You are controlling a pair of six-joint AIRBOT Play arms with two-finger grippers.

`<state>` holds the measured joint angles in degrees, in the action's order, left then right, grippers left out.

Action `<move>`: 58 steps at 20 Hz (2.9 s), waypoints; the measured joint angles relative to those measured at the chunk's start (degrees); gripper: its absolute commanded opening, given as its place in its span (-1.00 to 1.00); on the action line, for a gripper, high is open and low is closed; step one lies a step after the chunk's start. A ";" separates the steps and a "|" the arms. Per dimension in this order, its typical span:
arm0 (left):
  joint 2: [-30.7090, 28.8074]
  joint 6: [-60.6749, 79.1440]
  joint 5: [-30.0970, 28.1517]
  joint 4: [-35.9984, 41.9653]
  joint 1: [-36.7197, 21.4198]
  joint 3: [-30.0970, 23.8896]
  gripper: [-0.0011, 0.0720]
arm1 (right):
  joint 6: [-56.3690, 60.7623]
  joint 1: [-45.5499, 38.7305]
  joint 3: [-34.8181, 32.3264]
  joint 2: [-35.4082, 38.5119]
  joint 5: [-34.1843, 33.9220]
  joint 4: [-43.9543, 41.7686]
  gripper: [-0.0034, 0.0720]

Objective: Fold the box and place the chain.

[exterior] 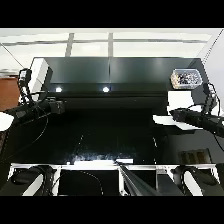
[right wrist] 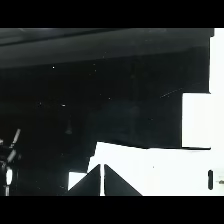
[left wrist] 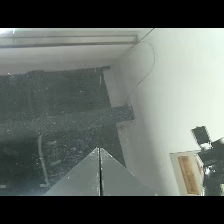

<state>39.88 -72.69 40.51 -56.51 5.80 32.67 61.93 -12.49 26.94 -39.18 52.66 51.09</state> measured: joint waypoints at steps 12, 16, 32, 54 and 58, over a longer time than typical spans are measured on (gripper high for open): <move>0.00 0.00 -0.02 0.02 0.00 0.02 -0.89 | 0.00 0.00 0.00 0.00 0.00 -0.02 -0.81; 0.00 0.00 -0.02 0.17 0.00 0.02 -0.89 | 0.00 0.00 0.00 0.00 0.00 -0.02 -0.81; 0.50 -0.20 -2.12 4.22 0.00 0.00 0.97 | 0.02 0.00 0.00 -0.02 -4.72 -10.40 -0.73; 0.59 -0.20 0.42 4.81 0.00 0.00 0.96 | 14.47 -39.78 34.67 -39.95 15.32 20.72 0.95; 0.59 -0.20 0.44 4.79 0.00 0.00 0.96 | 8.00 -41.16 37.16 -46.07 19.41 14.64 0.95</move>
<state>40.47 -72.88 40.95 -51.72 5.80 32.67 69.93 -53.65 64.10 -85.25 72.07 65.73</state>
